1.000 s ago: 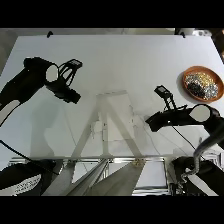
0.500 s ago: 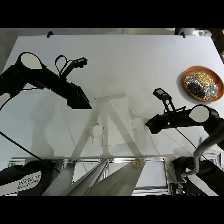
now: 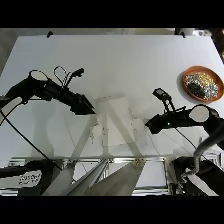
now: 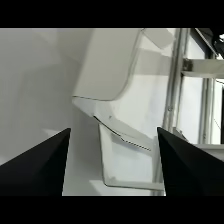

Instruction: Fold the box and place the chain.

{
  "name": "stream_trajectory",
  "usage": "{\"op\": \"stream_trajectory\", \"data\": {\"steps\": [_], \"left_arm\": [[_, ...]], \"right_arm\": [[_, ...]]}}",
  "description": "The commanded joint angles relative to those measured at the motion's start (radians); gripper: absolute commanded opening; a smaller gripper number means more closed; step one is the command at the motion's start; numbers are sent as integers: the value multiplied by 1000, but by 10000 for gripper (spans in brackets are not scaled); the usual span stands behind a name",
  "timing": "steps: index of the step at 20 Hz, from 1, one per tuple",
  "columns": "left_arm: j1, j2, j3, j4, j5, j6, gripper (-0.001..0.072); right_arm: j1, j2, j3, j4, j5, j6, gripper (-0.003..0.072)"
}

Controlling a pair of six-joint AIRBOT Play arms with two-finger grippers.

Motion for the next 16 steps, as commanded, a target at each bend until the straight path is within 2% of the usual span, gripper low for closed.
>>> {"op": "stream_trajectory", "data": {"steps": [1,3,7,11,13,16], "left_arm": [[0,-39,-27,-49,100,43,629],[-24,-55,-27,-111,126,88,627],[-138,-105,-27,-131,208,129,627],[-197,-140,-27,-218,214,192,614],[-196,-140,-27,-175,203,188,514],[-185,-140,-27,-128,142,184,443]], "right_arm": [[1,0,-1,7,0,1,8],[1,0,-1,7,0,1,8],[1,0,-1,7,0,1,8],[1,0,-1,7,0,5,8],[1,0,-1,7,0,5,8],[1,0,-1,7,0,5,8]]}}
